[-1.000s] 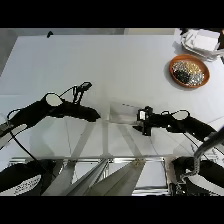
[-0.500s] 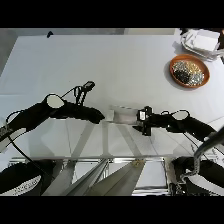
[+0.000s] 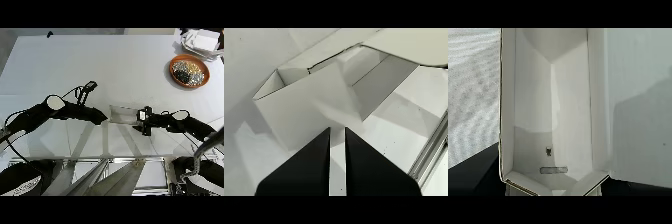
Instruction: Fold the box and place the chain.
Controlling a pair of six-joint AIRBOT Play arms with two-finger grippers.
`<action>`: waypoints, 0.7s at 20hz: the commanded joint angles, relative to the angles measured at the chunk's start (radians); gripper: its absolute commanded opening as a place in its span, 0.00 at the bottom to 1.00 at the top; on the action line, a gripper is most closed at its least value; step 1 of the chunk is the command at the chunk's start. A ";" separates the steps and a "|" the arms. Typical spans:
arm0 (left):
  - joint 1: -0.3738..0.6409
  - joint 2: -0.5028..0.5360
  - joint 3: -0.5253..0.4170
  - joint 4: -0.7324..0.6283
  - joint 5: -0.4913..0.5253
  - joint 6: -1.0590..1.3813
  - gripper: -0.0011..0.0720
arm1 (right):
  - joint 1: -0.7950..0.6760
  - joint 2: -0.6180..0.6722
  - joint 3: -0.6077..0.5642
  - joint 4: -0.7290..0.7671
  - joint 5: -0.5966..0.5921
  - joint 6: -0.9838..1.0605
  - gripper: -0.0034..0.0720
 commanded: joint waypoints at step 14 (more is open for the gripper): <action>0.193 -0.105 0.006 0.202 -0.106 -0.163 0.02 | 0.000 0.000 0.000 0.000 0.001 0.000 0.50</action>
